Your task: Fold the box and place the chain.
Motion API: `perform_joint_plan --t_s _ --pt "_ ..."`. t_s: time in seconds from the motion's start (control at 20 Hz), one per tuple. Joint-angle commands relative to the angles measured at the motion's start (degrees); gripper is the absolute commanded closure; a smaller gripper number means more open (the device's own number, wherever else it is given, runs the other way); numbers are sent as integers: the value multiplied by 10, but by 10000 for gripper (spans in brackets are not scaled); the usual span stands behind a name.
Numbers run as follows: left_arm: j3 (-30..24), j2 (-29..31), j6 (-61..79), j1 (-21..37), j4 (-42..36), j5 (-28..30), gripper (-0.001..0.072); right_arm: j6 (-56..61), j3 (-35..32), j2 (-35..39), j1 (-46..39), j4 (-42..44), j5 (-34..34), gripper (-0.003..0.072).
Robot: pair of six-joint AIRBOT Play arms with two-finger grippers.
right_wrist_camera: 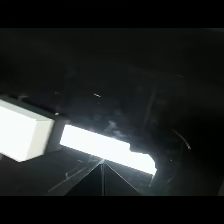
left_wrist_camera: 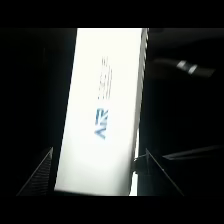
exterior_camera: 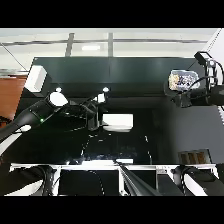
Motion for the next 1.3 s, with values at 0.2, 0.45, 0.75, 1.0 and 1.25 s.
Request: perform_joint_plan --t_s 0.2,0.45,0.75,1.0,1.25 --pt "109 -70 -119 -80 78 15 -2 10 -42 7 -18 15 -38 670" --pt "121 -100 -122 -84 66 16 -2 9 -46 7 -18 14 -31 671" --pt "121 -112 -139 -80 68 33 -2 9 -46 7 -18 15 -45 670" --pt "121 -129 -139 -95 68 26 -2 10 -46 7 -18 14 -39 670" --pt "121 -130 -139 -98 68 -4 -2 10 -46 7 -18 15 -37 670"
